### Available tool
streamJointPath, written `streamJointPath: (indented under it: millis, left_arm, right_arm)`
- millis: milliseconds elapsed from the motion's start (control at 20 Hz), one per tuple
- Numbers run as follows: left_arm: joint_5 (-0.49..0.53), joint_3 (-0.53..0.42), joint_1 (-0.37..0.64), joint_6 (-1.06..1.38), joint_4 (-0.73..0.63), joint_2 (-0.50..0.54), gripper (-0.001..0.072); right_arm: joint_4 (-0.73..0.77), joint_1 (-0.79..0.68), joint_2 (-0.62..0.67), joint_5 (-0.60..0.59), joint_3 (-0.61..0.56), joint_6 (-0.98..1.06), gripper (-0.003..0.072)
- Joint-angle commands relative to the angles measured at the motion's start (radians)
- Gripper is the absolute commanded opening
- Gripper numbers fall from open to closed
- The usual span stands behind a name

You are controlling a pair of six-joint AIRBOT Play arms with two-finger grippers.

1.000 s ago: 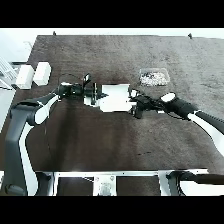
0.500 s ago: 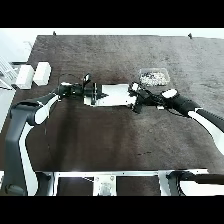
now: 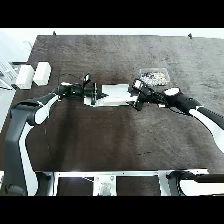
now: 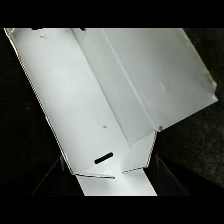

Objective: Fold the box and place the chain.

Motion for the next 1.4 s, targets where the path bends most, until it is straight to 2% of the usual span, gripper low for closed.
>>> streamJointPath:
  millis: [0,450,600,1050,1350]
  left_arm:
    - [0.0,0.0,0.0,0.0,0.0,0.0,0.0024]
    - [0.0,0.0,0.0,0.0,0.0,0.0,0.0023]
    - [0.0,0.0,0.0,0.0,0.0,0.0,0.0024]
    - [0.0,0.0,0.0,0.0,0.0,0.0,0.0023]
    - [0.0,0.0,0.0,0.0,0.0,0.0,0.0024]
  right_arm:
    - [0.023,-0.014,-0.021,0.036,0.021,-0.032,0.069]
    - [0.035,-0.071,-0.109,0.197,0.112,-0.104,0.069]
    - [0.05,-0.09,-0.141,0.288,0.142,-0.155,0.069]
    - [0.05,-0.167,-0.355,0.55,0.359,-0.215,0.0691]
    - [0.049,-0.166,-0.468,0.7,0.504,-0.218,0.0691]
